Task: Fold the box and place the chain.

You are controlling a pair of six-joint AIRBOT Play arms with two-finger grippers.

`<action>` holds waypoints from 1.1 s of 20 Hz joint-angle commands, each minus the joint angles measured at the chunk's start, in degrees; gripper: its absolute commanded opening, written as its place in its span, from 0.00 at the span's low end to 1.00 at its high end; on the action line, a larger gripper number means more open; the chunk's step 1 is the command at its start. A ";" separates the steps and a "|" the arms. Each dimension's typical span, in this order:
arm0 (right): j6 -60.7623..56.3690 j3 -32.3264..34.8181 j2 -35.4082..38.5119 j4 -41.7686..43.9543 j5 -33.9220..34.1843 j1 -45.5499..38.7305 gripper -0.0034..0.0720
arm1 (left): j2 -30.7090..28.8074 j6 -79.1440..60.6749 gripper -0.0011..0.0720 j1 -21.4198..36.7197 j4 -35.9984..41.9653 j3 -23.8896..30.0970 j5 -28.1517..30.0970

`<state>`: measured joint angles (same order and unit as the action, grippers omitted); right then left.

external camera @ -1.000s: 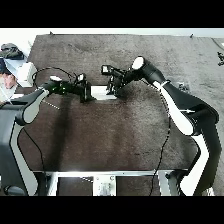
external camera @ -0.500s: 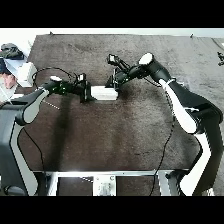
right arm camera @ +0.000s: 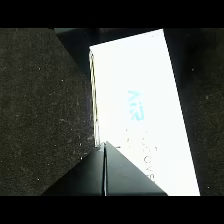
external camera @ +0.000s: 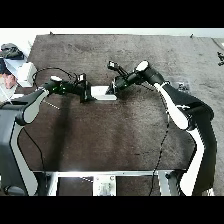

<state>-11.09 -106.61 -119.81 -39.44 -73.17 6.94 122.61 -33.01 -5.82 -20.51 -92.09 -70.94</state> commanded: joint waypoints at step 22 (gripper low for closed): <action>-4.90 49.66 52.85 15.80 41.16 -0.98 0.02 | -0.04 0.00 0.29 0.04 0.00 -0.02 0.00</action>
